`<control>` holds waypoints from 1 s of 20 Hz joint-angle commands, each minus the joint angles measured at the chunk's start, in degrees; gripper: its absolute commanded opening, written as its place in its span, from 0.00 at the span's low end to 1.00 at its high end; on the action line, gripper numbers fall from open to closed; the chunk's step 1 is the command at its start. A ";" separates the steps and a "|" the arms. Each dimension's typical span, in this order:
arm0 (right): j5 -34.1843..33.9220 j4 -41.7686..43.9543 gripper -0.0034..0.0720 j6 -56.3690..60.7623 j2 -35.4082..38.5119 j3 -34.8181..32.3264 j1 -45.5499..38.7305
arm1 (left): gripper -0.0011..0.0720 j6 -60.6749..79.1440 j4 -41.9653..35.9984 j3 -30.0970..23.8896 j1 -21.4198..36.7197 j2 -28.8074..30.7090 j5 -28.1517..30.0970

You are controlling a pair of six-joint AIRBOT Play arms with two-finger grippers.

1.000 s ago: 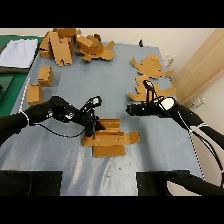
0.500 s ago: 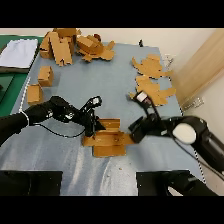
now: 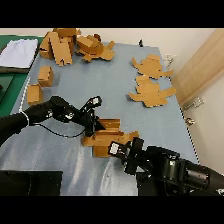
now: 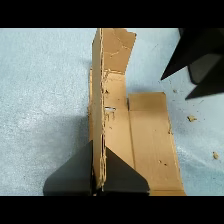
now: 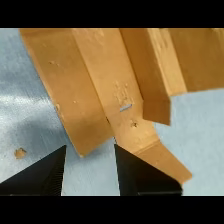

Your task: Fold the box.

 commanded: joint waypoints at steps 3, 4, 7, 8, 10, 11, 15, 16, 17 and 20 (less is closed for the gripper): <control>-8.11 -2.56 0.67 1.97 -8.13 -0.70 3.37 | 0.03 0.00 0.00 0.02 -0.02 -0.02 0.00; -8.15 -2.51 0.67 1.97 -9.27 -0.70 3.37 | 0.03 0.00 0.00 0.02 -0.02 -0.02 0.00; -8.11 -2.29 0.67 1.97 -10.67 -0.70 3.37 | 0.03 0.00 0.00 0.02 -0.02 -0.02 0.00; -8.44 -4.02 0.67 1.97 -11.04 -0.70 3.34 | 0.03 0.00 0.00 0.02 -0.02 -0.02 0.02; -8.90 -9.66 0.67 3.19 -12.39 -0.70 2.49 | 0.03 0.00 0.00 0.02 -0.02 -0.02 0.00; -9.35 -12.46 0.67 5.20 -13.11 -0.70 1.46 | 0.03 0.00 0.00 0.02 -0.02 -0.02 0.00; -15.32 -15.06 0.67 11.21 -13.81 -0.61 -3.58 | 0.03 0.00 0.00 0.02 -0.02 -0.02 -0.02; -16.81 -14.78 0.67 11.28 -13.81 -0.61 -3.80 | 0.03 0.00 0.00 0.02 -0.02 -0.02 -0.02; -17.81 -14.58 0.67 11.28 -13.81 -0.61 -3.72 | 0.03 0.00 0.00 0.02 -0.02 -0.02 0.00; -17.35 -13.94 0.67 11.32 -13.68 -0.68 -3.76 | 0.03 0.00 0.00 0.02 -0.02 -0.02 -0.02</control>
